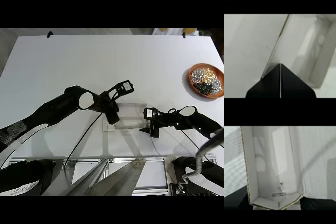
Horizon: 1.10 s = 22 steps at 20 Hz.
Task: Fold the box and place the chain.
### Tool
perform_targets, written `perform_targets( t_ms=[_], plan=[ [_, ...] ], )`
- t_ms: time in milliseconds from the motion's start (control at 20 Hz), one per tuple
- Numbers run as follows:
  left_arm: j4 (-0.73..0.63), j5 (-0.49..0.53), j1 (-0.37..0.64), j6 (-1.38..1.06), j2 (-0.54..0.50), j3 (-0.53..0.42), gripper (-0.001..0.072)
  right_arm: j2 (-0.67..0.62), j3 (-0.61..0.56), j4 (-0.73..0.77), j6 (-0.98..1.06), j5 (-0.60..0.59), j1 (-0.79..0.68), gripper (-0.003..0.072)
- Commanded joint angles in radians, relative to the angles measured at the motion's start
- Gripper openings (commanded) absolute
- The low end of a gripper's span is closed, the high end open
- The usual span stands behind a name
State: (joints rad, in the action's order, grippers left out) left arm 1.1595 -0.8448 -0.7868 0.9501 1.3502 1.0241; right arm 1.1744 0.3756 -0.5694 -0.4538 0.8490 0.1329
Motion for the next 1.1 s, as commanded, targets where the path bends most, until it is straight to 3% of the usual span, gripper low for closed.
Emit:
perform_targets(
  t_ms=[0, 300, 500, 650, 850, 950, 1050],
  plan=[
    [0.054, -0.110, 0.003, 0.014, -0.024, -0.031, 0.0006, 0.000, 0.001, 0.000, 0.000, 0.000, 0.000, 0.0330],
    [0.002, -0.066, 0.016, -0.216, -0.024, -0.193, 0.0007, 0.000, 0.001, 0.000, 0.000, 0.000, 0.000, 0.0330],
    [-0.007, -0.051, 0.069, -0.283, -0.024, -0.232, 0.0012, 0.000, 0.001, 0.000, 0.000, 0.000, 0.000, 0.0330],
    [-0.012, 0.008, 0.101, -0.368, -0.024, -0.232, 0.0098, 0.000, 0.001, 0.000, 0.000, 0.000, 0.000, 0.0330],
    [-0.129, 0.053, 0.100, -0.617, -0.024, -0.232, 0.0202, 0.000, 0.001, 0.000, 0.000, 0.000, 0.000, 0.0330],
    [-0.193, 0.074, 0.099, -0.729, -0.024, -0.232, 0.0336, 0.000, 0.001, 0.000, 0.000, 0.000, 0.000, 0.0330],
    [-0.233, 0.087, 0.095, -0.795, -0.023, -0.232, 0.0345, 0.000, 0.001, 0.000, 0.000, 0.000, 0.000, 0.0330]
  ],
)
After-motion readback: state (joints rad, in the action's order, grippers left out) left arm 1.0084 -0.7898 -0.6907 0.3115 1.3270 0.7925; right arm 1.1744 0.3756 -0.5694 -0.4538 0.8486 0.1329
